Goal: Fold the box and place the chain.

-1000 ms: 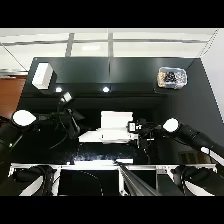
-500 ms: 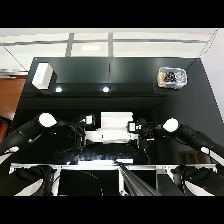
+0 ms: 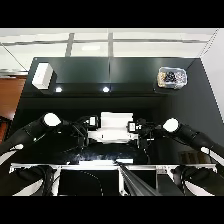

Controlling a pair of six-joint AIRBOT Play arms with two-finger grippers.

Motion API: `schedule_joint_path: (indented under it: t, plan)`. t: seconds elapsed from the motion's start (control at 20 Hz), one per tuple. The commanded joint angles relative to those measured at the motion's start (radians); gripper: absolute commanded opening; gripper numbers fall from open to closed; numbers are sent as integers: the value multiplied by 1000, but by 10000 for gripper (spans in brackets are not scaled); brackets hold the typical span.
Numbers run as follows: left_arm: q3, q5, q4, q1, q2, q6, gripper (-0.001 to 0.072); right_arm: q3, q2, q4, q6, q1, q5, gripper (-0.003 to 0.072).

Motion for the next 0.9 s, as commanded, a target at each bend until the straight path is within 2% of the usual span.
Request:
schedule_joint_path:
  t: [0.0,0.05,0.35,0.7,0.85]
  plan:
    - [1,-40,-11,-1,-2,10,425,0,-1,0,0,0,0,408]
    - [1,-45,-11,-1,-3,10,389,0,-1,0,0,0,0,408]
    - [1,-19,-78,-1,-3,11,390,0,-1,0,0,0,0,408]
    - [1,8,-79,-22,-4,10,388,0,-1,0,0,0,0,409]
    - [1,7,-82,-65,-4,2,269,0,0,0,0,0,0,409]
